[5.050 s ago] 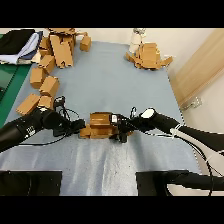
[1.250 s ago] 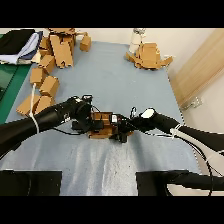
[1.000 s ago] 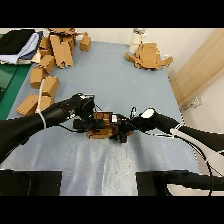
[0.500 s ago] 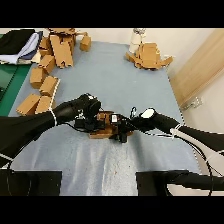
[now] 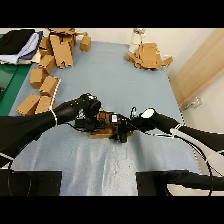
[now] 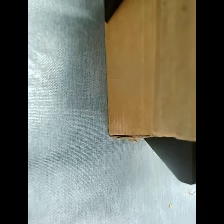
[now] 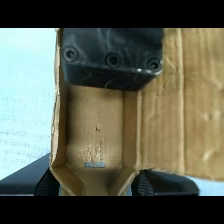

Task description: Fold the box.

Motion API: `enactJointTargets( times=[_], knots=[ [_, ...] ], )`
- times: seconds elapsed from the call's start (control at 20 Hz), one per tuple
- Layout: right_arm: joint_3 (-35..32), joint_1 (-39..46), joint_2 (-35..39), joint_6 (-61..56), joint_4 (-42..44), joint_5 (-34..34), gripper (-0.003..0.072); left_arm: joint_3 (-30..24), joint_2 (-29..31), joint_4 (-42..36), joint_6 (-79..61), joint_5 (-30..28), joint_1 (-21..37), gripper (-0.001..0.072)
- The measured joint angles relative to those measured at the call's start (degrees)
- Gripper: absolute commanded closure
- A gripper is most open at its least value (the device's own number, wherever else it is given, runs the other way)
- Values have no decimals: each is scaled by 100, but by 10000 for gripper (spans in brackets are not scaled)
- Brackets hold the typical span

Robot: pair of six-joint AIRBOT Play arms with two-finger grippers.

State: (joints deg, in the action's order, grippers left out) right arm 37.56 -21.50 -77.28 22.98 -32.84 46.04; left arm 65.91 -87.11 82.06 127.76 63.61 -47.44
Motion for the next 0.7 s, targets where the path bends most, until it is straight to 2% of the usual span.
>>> enactJointTargets(
  times=[0.05, 0.1, 0.7],
  knots=[
    [0, 0, 0, 0, 0, 0, 156, 15, 0, 4, -11, -44, 0, 415],
    [0, 0, 0, 2, 0, 0, 156, 35, -2, -28, -26, -122, 0, 375],
    [2, 0, 0, 4, 0, 0, 156, 136, 149, 7, -131, 234, 0, 374]
  ],
)
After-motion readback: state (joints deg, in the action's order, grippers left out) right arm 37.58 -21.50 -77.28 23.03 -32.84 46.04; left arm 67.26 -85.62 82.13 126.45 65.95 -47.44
